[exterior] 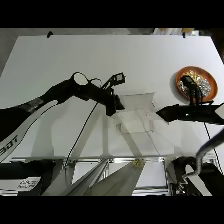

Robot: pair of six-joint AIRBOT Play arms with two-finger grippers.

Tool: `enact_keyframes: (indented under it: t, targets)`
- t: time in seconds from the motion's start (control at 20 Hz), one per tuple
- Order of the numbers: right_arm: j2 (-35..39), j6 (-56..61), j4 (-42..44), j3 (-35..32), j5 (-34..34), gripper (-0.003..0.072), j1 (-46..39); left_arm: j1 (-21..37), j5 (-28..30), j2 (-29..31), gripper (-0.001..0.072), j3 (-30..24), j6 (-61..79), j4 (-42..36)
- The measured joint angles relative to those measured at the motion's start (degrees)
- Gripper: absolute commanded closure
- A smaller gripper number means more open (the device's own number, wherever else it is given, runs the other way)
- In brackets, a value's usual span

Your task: Fold the box and place the chain.

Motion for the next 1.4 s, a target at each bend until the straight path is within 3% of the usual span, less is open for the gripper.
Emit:
enact_keyframes:
  t: [0.25,0.4,0.85,1.4]
  targets:
    - [6.47,-0.61,-1.73,5.64,5.31,0.0381,0.00,-1.25,0.94,8.83,0.0712,-6.40,0.13,3.85]
    - [9.94,-0.76,-2.21,6.62,8.98,0.0381,0.00,-2.03,3.15,10.56,0.0710,-10.43,3.96,3.87]
    - [12.28,-0.85,-2.60,7.15,14.67,0.0382,0.00,-2.91,11.74,3.93,0.0709,-13.29,15.28,-4.22]
    - [12.37,-2.05,-2.64,7.15,13.57,0.0394,0.00,-2.91,14.21,1.07,0.0709,-13.40,19.54,-6.19]
